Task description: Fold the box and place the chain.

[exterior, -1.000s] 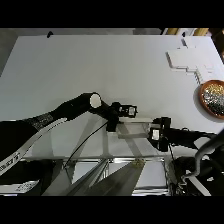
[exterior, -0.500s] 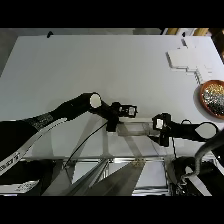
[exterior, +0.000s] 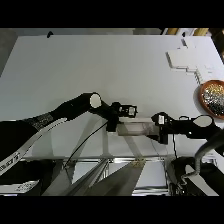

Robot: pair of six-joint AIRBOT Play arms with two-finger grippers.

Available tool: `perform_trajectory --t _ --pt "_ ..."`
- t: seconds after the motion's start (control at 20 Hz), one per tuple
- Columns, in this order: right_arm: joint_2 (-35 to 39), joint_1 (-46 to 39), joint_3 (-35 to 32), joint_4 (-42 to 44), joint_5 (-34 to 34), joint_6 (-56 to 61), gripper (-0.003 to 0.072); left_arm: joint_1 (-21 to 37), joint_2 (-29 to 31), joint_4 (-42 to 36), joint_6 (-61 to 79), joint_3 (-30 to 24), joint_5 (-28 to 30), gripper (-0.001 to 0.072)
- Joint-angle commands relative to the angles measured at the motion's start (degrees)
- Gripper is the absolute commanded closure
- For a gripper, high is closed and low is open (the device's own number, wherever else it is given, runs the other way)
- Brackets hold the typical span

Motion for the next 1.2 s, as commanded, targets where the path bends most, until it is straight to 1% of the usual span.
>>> perform_trajectory --t 0.0,0.15,0.25,0.5,0.7,0.9,0.95,1.0,1.15 --pt "-5.88 -0.72 2.75 1.64 1.51 -2.54 0.0011 -0.02 0.04 0.02 0.0 0.0 0.0 0.0697" --pt "-9.81 -0.72 3.82 1.44 2.38 -2.54 0.0011 -0.02 0.04 0.02 0.0 0.0 0.0 0.0697" --pt "-10.8 -0.72 3.82 0.96 2.91 -2.54 0.0029 -0.02 0.04 0.02 0.02 0.0 0.0 0.0697" --pt "-10.82 -0.42 3.82 0.96 2.91 -2.54 0.0029 -0.02 0.04 0.02 0.02 0.0 0.0 0.0697" --pt "-10.82 3.41 3.82 0.37 1.99 -2.54 0.0042 -0.02 0.04 0.02 0.0 0.0 0.02 0.0697" --pt "-10.82 3.37 3.82 -1.16 1.6 -2.49 0.0048 -0.02 0.04 0.0 0.0 0.0 0.0 0.0697" --pt "-10.82 3.37 3.82 -1.16 1.55 -2.49 0.0054 -0.02 0.04 0.0 0.0 0.0 0.0 0.0697" --pt "-10.82 3.39 3.82 -1.2 1.55 -2.49 0.0112 -0.02 0.04 0.02 0.0 0.0 0.0 0.0697" --pt "-10.82 3.37 3.76 -1.38 1.14 -2.49 0.0136 -0.02 0.04 0.02 0.0 0.0 0.0 0.0697"
